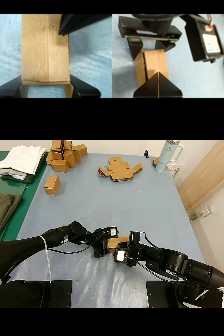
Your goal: Fold the box.
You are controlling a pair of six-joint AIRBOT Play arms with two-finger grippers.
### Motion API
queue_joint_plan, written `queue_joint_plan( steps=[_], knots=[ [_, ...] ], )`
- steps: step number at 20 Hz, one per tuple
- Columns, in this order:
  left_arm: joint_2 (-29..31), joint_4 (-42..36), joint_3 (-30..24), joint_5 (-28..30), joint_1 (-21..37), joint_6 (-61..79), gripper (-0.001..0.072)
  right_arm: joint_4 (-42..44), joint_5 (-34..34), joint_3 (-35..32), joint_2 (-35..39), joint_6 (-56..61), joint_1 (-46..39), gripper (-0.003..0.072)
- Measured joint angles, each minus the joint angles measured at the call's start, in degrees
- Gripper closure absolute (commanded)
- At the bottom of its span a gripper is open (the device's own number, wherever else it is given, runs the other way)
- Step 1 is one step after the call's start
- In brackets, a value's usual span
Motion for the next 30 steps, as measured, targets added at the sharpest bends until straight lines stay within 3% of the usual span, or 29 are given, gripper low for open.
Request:
queue_joint_plan(
  steps=[14, 23, 26, 30],
  knots=[
    [0.0, 0.0, 0.0, 0.0, 0.0, 0.0, 0.0246, 1.2, -1.4, 0.0, -3.8, 0.0, 0.0, 0.0667],
    [0.0, 0.0, 0.0, 0.0, 0.0, 0.0, 0.0246, 1.4, -3.4, 1.3, -1.7, 0.5, 0.0, 0.0667],
    [0.0, 0.0, 0.0, 0.0, 0.0, 0.0, 0.0247, 0.0, -12.7, 5.2, 1.9, 7.3, -1.2, 0.0667],
    [0.0, 0.0, 0.0, 0.0, 0.0, 0.0, 0.0246, -2.4, -31.5, 10.2, 4.3, 26.6, -8.0, 0.0667]
  ],
)
